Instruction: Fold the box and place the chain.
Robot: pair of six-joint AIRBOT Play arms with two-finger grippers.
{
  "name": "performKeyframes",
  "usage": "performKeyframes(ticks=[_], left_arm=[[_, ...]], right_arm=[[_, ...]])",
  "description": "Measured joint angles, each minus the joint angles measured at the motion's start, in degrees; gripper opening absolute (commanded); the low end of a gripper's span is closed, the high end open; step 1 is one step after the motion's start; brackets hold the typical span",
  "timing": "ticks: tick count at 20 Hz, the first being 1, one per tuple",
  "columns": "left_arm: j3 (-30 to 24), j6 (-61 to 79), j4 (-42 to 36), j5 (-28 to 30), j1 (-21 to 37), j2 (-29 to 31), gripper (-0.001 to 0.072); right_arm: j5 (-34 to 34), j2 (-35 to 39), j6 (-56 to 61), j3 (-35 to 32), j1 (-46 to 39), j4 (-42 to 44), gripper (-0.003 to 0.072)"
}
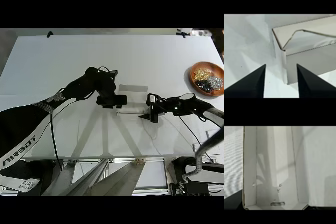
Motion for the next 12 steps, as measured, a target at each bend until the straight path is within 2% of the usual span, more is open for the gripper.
performKeyframes(ticks=[5, 6, 8, 12], left_arm=[[0.0, 0.15, 0.09, -0.85, -0.04, -1.2, 0.0385], [0.0, 0.17, 0.17, -1.07, -0.15, -1.7, 0.0363], [0.0, 0.17, 0.15, -1.68, -0.39, -2.75, 0.0271], [0.0, 0.2, 0.22, -2.19, -0.81, -4.48, 0.0251]], right_arm=[[0.02, -0.02, 0.0, 0.0, 0.0, 0.0, 0.0438], [0.02, -0.02, 0.0, 0.0, 0.0, 0.0, 0.0438], [0.02, -0.02, 0.0, 0.0, 0.0, 0.0, 0.0438], [0.02, 0.0, -0.02, 0.0, 0.0, -0.02, 0.0438]])
